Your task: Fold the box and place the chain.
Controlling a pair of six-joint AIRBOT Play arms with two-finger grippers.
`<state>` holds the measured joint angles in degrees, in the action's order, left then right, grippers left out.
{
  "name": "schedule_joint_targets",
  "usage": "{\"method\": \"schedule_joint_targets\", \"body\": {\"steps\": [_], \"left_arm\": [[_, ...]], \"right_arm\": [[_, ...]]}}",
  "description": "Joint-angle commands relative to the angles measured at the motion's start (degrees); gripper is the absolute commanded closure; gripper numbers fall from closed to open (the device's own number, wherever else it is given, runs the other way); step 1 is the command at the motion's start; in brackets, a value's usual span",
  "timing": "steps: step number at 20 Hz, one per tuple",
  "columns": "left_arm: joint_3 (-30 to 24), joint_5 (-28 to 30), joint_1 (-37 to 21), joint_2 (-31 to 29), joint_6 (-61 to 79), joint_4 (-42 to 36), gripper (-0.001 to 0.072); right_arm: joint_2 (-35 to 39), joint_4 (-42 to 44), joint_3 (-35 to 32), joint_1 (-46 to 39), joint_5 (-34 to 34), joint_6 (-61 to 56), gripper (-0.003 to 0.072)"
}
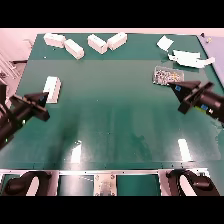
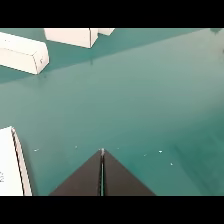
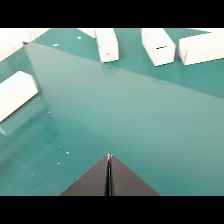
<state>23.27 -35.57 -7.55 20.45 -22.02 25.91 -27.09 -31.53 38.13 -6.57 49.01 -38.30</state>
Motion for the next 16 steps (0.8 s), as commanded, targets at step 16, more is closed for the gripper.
{"method": "schedule_joint_targets", "body": {"steps": [16], "left_arm": [[-12.90,-1.36,-0.07,-15.08,-3.58,0.70,0.0691]], "right_arm": [[12.92,0.00,-17.42,0.04,-5.97,-0.09,0.0686]]}}
